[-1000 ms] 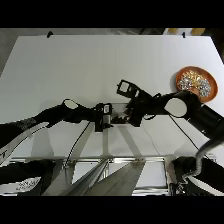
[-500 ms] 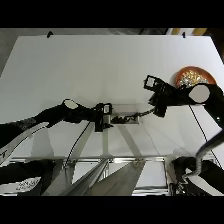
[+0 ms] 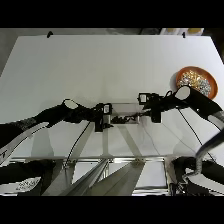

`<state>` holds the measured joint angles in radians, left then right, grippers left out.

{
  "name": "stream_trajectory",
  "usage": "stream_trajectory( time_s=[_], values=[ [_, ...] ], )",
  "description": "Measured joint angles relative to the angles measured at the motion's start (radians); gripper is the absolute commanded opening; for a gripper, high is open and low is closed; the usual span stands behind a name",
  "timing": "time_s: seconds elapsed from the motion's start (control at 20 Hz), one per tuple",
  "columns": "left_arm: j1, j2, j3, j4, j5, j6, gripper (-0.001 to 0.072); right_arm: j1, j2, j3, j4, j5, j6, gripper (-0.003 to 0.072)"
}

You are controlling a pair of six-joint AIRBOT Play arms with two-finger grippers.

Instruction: Fold the box and place the chain.

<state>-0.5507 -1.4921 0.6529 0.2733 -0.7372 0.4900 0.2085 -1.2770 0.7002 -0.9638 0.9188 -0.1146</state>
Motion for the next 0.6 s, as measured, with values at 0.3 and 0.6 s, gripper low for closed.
stream_trajectory(
  time_s=[0.3,0.6],
  values=[
    [0.0,0.0,0.0,0.0,0.0,0.0,0.0389,0.013,-0.038,-0.002,0.023,-0.015,-0.058,0.0016],
    [0.0,0.0,0.0,0.0,0.0,0.0,0.0389,0.014,0.122,-0.002,-0.047,0.008,0.135,0.0016]
  ],
)
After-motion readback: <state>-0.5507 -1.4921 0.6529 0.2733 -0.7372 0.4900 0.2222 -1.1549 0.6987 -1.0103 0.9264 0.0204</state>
